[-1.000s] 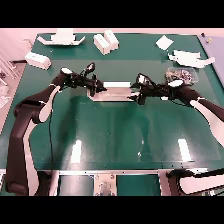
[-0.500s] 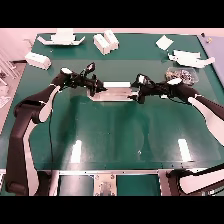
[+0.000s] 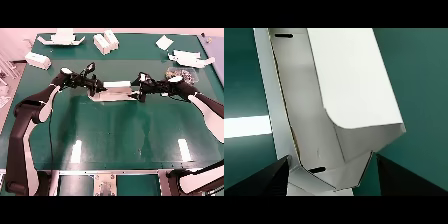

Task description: Fold the box and place the chain.

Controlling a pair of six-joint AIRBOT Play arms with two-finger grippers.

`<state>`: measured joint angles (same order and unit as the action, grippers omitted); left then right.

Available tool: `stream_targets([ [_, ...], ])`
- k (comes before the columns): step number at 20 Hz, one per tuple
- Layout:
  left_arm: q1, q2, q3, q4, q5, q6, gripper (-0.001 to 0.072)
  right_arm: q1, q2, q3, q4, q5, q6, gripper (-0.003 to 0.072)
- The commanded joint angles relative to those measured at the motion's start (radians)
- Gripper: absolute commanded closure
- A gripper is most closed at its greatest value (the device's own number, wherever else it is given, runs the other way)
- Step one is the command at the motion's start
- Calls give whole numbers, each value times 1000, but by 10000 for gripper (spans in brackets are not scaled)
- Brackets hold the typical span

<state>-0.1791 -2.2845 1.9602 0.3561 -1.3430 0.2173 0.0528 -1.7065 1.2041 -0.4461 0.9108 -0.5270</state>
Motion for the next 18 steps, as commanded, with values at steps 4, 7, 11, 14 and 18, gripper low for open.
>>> stream_targets([
  [4, -1, 0, 0, 0, -1, 0, 687, 0, -64, 72, 0, 38, -8, 72],
  [7, -1, 0, 0, 0, -1, 0, 687, 0, -83, 94, -3, 53, -8, 72],
  [11, -1, 0, 0, 0, -2, 0, 687, 0, -115, 109, -7, 113, -9, 72],
  [14, -1, 0, 0, 0, -1, 0, 687, 0, -135, 116, -8, 129, -10, 72],
  [18, -1, 0, 0, 0, -1, 0, 688, 0, -153, 116, -10, 149, -55, 72],
])
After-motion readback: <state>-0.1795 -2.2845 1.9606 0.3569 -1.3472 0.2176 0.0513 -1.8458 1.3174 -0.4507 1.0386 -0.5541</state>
